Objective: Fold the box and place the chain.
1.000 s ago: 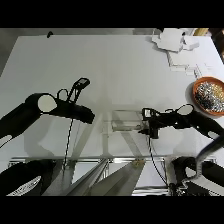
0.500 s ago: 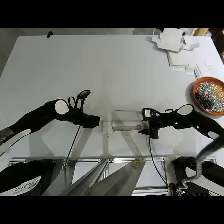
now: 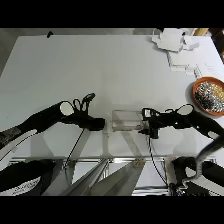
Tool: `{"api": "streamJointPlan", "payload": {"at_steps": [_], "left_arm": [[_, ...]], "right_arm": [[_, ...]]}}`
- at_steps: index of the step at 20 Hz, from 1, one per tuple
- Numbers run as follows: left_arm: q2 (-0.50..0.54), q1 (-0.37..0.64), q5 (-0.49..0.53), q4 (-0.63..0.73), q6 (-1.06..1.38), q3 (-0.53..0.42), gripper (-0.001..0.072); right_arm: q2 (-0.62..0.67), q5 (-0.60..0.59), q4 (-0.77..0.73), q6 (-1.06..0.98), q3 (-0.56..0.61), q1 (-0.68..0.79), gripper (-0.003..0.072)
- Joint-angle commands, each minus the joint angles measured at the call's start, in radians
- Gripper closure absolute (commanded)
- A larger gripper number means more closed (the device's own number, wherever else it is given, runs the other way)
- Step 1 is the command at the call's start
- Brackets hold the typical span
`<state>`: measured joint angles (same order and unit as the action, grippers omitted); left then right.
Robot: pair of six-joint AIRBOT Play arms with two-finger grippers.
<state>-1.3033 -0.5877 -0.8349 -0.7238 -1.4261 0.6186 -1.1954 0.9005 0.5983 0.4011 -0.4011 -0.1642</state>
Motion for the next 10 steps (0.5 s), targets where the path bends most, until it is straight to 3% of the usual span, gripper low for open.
{"api": "streamJointPlan", "payload": {"at_steps": [1, 5, 8, 10], "left_arm": [[0.035, -0.025, 0.019, 0.047, 0.036, 0.0, 0.0702], [0.109, -0.034, 0.054, 0.046, 0.04, 0.0, 0.0697], [0.11, -0.067, 0.077, 0.048, 0.039, 0.0, 0.0595], [0.108, -0.082, 0.099, 0.056, 0.039, 0.0, 0.0595]], "right_arm": [[0.001, 0.0, 0.0, 0.0, 0.0, 0.0, 0.0331], [0.001, 0.001, 0.0, 0.0, 0.0, 0.0, 0.0331], [0.001, 0.001, 0.0, 0.0, 0.0, 0.0, 0.0331], [0.001, 0.001, 0.0, 0.0, 0.0, 0.0, 0.0331]]}}
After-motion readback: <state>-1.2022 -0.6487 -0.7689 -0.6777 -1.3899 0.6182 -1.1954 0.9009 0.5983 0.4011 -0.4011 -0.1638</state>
